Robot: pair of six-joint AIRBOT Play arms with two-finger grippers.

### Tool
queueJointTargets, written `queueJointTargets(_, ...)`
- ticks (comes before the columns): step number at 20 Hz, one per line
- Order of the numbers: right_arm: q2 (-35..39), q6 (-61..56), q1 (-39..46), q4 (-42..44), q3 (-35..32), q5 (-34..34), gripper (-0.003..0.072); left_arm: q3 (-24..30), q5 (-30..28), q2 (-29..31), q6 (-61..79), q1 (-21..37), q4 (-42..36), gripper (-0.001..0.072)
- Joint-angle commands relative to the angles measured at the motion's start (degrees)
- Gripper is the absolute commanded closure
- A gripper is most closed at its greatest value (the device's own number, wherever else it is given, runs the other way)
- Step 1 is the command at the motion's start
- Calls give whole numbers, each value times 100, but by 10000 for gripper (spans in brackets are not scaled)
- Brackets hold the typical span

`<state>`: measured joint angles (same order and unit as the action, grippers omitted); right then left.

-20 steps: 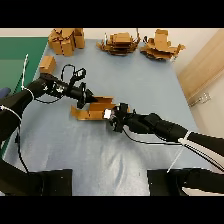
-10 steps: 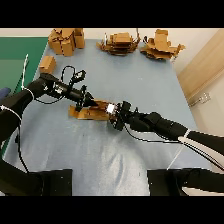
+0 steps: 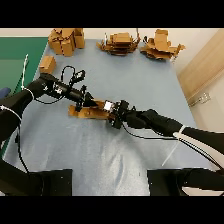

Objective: Fold the box.

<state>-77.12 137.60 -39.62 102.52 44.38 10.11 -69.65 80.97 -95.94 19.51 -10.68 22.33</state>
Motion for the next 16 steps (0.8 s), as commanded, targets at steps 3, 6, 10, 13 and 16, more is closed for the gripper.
queueJointTargets(3, -557, 57, 4, 240, 769, 1270, 73, 2, -2, 0, -2, 7, 2, 689)
queueJointTargets(6, -745, 378, 33, 516, 935, 1397, 73, 2, -31, 0, -2, 7, 2, 689)
queueJointTargets(10, -793, 452, 122, 695, 999, 1390, 101, 2, -225, 0, -2, 9, 4, 689)
queueJointTargets(13, -793, 715, 216, 1021, 1008, 1388, 101, 2, -306, 0, -2, 7, 4, 689)
queueJointTargets(16, -793, 953, 234, 1397, 1008, 1388, 101, 2, -308, 0, -2, 7, 11, 689)
